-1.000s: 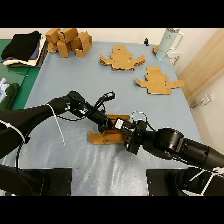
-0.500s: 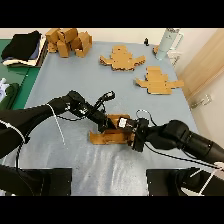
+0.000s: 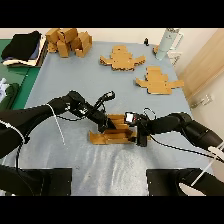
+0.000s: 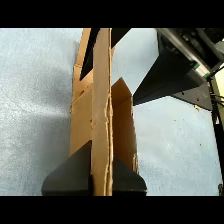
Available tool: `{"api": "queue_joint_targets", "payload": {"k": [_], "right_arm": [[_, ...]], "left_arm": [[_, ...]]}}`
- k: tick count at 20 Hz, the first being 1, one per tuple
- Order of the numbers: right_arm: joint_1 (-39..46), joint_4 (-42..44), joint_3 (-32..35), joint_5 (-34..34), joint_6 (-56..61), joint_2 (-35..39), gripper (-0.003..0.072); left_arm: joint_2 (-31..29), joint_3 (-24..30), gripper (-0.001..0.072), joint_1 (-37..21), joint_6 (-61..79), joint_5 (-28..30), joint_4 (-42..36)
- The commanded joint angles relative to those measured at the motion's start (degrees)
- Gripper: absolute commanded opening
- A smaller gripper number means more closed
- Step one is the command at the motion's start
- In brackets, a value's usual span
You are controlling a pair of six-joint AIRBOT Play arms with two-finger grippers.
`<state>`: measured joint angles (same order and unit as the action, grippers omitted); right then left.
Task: Fold the box.
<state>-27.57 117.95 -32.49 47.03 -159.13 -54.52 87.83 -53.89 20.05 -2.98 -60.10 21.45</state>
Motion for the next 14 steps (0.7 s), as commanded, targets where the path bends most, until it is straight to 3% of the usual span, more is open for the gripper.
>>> {"api": "queue_joint_targets", "payload": {"k": [1,14], "right_arm": [[0.9,3.6,-0.1,-0.3,-6.2,-3.9,0.0718],[0.9,7.8,-0.1,-1.9,-8.2,-8.3,0.0712]], "left_arm": [[0.0,0.0,0.0015,0.0,0.0,0.1,0.0],[0.0,0.0,0.0015,0.0,0.0,0.1,0.0]]}}
